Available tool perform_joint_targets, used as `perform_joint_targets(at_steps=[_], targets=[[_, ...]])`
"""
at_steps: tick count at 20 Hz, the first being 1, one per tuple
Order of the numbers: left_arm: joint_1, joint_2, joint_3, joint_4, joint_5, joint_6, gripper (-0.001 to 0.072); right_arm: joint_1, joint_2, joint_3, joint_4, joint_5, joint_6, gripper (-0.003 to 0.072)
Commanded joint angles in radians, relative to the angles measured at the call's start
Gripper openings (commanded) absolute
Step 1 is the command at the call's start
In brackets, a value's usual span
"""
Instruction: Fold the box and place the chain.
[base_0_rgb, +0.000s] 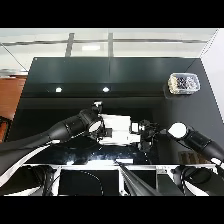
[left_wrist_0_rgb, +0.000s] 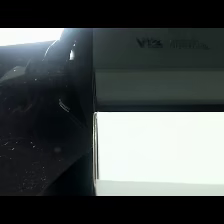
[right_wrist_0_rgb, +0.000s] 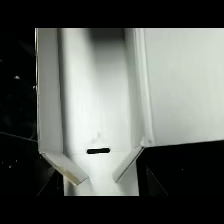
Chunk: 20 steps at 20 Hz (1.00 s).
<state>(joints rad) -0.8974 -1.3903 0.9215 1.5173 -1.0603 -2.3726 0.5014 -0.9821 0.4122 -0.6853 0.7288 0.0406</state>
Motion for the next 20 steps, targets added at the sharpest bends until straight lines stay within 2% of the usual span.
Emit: perform_joint_targets(at_steps=[1,6,13,15,16,20], targets=[[0.001,-0.011,-0.007,0.002,0.011,-0.014,0.0026,-0.007,0.002,0.0,-0.076,0.007,0.004,0.0629],[0.001,-0.017,-0.006,0.0,0.012,-0.014,0.0027,-0.007,-0.007,0.0,-0.059,0.008,-0.034,0.0628],[0.001,-0.017,-0.006,0.0,0.01,-0.014,0.0027,-0.007,-0.008,0.0,0.082,-0.009,-0.06,0.0618],[0.001,-0.017,-0.006,0.0,0.01,-0.014,0.0027,-0.007,-0.008,0.0,0.083,-0.008,-0.06,0.0264],[0.001,-0.017,-0.006,0.0,0.01,-0.014,0.0027,-0.007,-0.008,0.0,0.084,-0.011,-0.06,0.018],[0.001,-0.017,-0.006,0.0,0.01,-0.014,0.0027,-0.007,-0.008,0.0,0.111,-0.003,-0.055,0.018]])
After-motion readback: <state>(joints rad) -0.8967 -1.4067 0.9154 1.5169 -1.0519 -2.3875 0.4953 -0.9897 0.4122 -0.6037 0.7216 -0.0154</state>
